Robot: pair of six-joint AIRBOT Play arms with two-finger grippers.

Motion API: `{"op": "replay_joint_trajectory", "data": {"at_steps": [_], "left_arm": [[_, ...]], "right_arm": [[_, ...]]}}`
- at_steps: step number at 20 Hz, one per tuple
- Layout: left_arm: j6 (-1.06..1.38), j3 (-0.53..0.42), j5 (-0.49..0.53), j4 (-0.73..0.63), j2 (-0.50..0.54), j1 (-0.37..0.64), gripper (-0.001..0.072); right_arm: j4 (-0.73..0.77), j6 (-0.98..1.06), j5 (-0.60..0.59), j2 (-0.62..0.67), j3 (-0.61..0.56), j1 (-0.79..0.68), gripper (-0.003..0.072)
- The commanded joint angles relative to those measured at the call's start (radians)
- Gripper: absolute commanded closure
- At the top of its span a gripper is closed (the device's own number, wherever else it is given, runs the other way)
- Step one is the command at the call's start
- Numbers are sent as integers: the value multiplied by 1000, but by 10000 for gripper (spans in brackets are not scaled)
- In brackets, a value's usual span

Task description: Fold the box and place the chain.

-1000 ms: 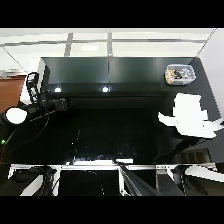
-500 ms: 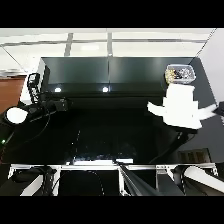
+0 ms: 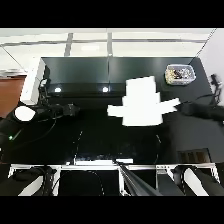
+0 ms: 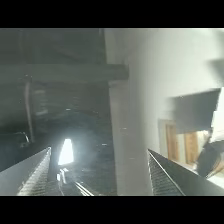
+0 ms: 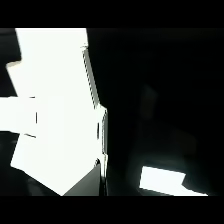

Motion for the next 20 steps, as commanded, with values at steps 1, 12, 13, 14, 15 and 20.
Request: {"op": "replay_joint_trajectory", "data": {"at_steps": [1,12,13,14,15,20], "left_arm": [[2,18,50,-24,-60,-89,15],[422,404,-391,-575,-579,-29,15],[382,453,-435,-526,-639,-39,15],[335,500,-472,-471,-689,-54,15],[309,534,-498,-437,-727,-72,15],[491,656,-736,-498,-834,-98,15]], "right_arm": [[255,-96,-195,57,-220,189,674],[256,-87,-373,57,-292,431,673],[256,-87,-372,57,-292,431,673],[256,-87,-369,57,-292,431,673],[256,-86,-367,57,-292,431,673],[256,-83,-364,57,-292,431,673]]}}
